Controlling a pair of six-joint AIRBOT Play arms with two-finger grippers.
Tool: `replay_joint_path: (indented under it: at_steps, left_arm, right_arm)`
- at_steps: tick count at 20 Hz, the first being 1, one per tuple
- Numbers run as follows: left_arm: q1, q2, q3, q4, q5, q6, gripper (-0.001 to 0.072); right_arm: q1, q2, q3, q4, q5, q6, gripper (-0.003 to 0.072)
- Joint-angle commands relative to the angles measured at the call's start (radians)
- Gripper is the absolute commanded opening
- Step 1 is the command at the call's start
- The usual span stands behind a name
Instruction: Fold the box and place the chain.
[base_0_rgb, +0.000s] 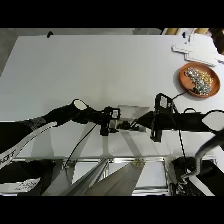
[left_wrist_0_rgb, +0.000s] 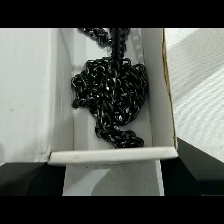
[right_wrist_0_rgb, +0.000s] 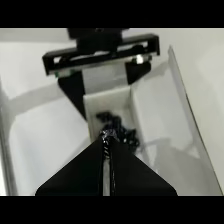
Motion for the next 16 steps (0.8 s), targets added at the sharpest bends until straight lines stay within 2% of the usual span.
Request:
replay_joint_path:
  at_steps: [1,4,6,7,10,12,14,16]
  left_arm:
    - [0.000,0.000,0.001,0.000,0.000,0.000,0.0169]
    - [0.000,0.000,0.001,0.000,0.000,0.000,0.0169]
    - [0.000,0.000,0.001,0.000,0.000,0.000,0.0169]
    - [0.000,0.000,0.001,0.000,0.000,0.000,0.0169]
    - [0.000,0.000,0.001,0.000,0.000,0.000,0.0169]
    - [0.000,0.000,0.001,0.000,0.000,0.000,0.0169]
    - [0.000,0.000,0.001,0.000,0.000,0.000,0.0169]
    - [0.000,0.000,0.001,0.000,0.000,0.000,0.0169]
  right_arm:
    - [0.097,-0.094,0.002,0.006,-0.161,0.005,0.0021]
    - [0.152,-0.199,0.002,-0.095,-0.203,0.006,0.0034]
    - [0.159,-0.229,0.002,-0.135,-0.209,0.006,0.0189]
    - [0.150,-0.222,0.002,-0.147,-0.206,0.005,0.0207]
    - [0.046,-0.129,0.002,-0.160,-0.140,-0.012,0.0201]
    - [-0.042,-0.058,0.002,-0.233,-0.051,-0.064,0.0201]
    - [-0.139,-0.029,0.000,-0.314,0.083,-0.184,0.0201]
    - [-0.200,-0.032,-0.023,-0.351,0.113,-0.272,0.0201]
